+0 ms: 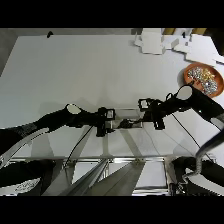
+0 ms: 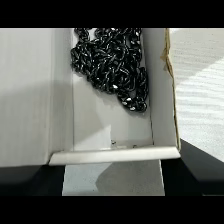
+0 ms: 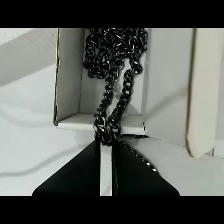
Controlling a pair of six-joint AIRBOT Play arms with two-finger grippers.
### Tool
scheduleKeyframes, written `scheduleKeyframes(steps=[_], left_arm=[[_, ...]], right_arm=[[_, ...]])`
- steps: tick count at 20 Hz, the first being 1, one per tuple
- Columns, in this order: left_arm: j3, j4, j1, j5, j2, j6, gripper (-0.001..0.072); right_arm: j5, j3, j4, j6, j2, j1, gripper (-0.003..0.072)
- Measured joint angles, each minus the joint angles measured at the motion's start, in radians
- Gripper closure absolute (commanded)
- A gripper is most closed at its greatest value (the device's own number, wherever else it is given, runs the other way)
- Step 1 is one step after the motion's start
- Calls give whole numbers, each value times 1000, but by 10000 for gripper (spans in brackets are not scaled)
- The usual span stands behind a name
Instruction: Fold the box and place the chain.
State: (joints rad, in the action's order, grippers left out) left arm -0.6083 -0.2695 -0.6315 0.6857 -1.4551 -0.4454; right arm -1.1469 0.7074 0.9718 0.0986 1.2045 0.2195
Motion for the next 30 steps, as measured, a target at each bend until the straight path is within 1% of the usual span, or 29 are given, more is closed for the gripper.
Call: scheduleKeyframes(steps=[5,10,13,15,17,20,24,27,28,30], left_arm=[[0,0,0,0,0,0,501],[0,0,0,0,0,0,501],[0,0,0,0,0,0,501],[0,0,0,0,0,0,501],[0,0,0,0,0,0,501],[0,0,0,0,0,0,501],[0,0,0,0,0,0,501],[0,0,0,0,0,0,501],[0,0,0,0,0,0,501],[0,0,0,0,0,0,501]], right_arm=[[3,0,70,-79,-66,0,672],[-35,5,86,-127,-192,13,672],[-61,38,68,-180,-258,72,672],[-71,85,56,-230,-282,134,672],[-66,142,47,-285,-295,201,672],[-22,208,41,-358,-303,287,672],[23,239,43,-432,-288,340,672],[27,246,62,-480,-241,352,670],[24,247,66,-496,-219,354,658],[10,249,81,-518,-169,357,507]])
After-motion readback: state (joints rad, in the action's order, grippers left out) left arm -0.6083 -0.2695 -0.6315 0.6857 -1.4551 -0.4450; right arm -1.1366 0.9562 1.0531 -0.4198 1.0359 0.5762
